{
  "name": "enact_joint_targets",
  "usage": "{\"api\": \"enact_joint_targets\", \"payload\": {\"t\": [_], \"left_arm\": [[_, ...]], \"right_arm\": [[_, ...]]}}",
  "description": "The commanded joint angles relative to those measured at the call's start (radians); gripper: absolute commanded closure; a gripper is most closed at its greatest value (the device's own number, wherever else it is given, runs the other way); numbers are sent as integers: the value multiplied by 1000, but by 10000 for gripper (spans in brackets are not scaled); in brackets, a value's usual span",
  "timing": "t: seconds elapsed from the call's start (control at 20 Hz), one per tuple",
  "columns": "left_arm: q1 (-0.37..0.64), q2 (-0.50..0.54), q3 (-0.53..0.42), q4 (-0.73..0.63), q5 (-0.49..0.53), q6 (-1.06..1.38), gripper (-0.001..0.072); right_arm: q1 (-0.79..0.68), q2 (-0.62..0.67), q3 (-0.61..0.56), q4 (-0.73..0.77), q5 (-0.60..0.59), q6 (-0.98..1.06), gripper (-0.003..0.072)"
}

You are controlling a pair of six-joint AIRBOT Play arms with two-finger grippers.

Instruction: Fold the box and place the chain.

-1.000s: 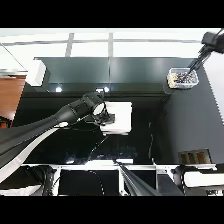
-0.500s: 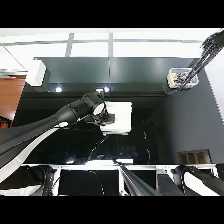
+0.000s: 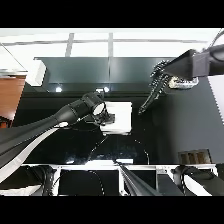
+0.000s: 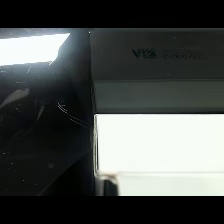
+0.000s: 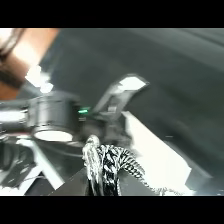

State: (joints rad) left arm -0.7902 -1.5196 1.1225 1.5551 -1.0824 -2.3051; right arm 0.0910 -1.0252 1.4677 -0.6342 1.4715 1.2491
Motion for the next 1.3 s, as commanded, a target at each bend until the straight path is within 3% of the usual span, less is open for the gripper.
{"api": "enact_joint_targets", "payload": {"t": [0.0, 0.5, 0.9, 1.15, 1.2, 1.25], "left_arm": [[1, 1, 1, 0, 0, 0, 683], [1, 1, 1, 0, 0, 0, 683], [1, 1, 1, 0, 0, 0, 683], [1, 1, 1, 0, 0, 0, 683], [1, 1, 1, 0, 0, 0, 684], [1, 1, 1, 0, 0, 0, 683]], "right_arm": [[126, -4, -84, 35, -117, -15, 674], [292, -52, -414, -48, -338, 21, 674], [301, -71, -572, -59, -418, 68, 673], [329, -78, -591, -68, -489, 80, 670], [337, -85, -591, -80, -500, 94, 619], [342, -96, -591, -82, -500, 101, 469]]}}
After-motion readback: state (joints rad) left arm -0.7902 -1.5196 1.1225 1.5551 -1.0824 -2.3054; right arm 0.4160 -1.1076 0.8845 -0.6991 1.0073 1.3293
